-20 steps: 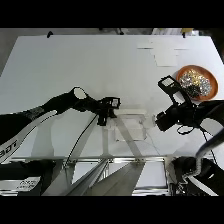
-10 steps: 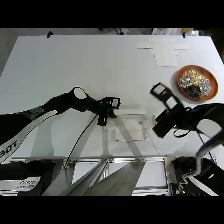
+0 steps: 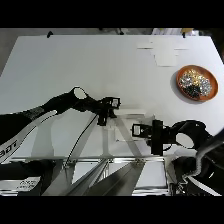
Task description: Fold the box and place the chain.
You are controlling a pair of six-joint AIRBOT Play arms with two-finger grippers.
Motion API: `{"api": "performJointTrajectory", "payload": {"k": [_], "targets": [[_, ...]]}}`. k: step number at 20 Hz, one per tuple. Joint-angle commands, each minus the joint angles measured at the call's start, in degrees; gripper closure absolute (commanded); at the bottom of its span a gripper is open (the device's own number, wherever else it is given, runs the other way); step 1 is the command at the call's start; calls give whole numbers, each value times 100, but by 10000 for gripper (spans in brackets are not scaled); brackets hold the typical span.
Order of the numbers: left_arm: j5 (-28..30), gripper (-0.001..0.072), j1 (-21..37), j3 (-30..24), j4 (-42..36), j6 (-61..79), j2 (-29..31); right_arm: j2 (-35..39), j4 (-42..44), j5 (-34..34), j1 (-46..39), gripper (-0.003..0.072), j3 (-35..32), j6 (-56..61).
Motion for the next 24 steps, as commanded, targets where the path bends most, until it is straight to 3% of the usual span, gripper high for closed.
{"api": "performJointTrajectory", "payload": {"k": [1,3,6,15,19,24], "targets": [[-7,699,-4,2,0,0,4,205,-396,-321,66,185,-380,-271],[-7,699,-4,2,0,0,4,627,-407,-944,81,-22,-723,-361],[-9,699,-4,2,0,0,4,984,-507,-1287,330,-24,-1069,-409],[-4,699,-4,2,0,0,4,820,-579,-2247,750,-13,-1169,-409],[-7,699,-4,2,0,0,4,352,-778,-2332,750,-2,-1169,-411],[-7,699,-4,2,0,0,4,391,-896,-2378,750,16,-1139,-393]]}}
